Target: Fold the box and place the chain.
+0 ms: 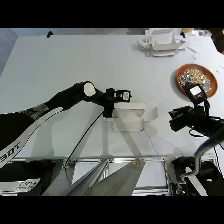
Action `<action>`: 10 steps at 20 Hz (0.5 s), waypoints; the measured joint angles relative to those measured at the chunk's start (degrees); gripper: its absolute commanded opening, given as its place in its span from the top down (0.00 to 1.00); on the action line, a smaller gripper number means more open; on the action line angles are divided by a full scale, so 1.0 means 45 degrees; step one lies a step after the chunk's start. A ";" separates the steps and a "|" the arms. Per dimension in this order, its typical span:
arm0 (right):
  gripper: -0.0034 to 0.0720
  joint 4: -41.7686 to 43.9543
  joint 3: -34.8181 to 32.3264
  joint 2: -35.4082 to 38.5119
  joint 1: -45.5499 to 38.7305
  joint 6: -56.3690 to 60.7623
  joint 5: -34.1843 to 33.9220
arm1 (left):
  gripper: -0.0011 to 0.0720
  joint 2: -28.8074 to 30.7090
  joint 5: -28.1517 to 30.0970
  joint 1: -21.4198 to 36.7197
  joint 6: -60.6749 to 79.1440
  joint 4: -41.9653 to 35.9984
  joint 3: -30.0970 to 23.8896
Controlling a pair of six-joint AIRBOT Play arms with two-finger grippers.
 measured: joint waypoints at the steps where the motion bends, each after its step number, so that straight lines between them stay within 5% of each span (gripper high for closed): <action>1: 0.75 0.0044 0.0000 0.0000 0.0000 -0.0146 0.0005 | 0.92 0.0000 -0.0015 0.0000 0.0010 0.0000 0.0000; 3: 0.92 0.0408 0.0000 0.0000 0.0000 -0.0933 0.0044 | 0.92 0.0000 -0.0029 -0.0010 0.0044 0.0000 0.0000; 8: 0.94 0.2526 -0.0024 -0.0389 0.0593 -0.4789 0.0374 | 0.92 0.0000 -0.0068 -0.0010 0.0068 0.0000 0.0000; 9: 0.89 0.2871 -0.0029 -0.0636 0.0860 -0.5697 0.0403 | 0.92 0.0000 -0.0068 -0.0010 0.0083 0.0000 0.0005; 10: 0.66 0.3084 -0.0029 -0.0947 0.1146 -0.6547 0.0437 | 0.92 0.0000 -0.0073 -0.0010 0.0083 0.0000 0.0000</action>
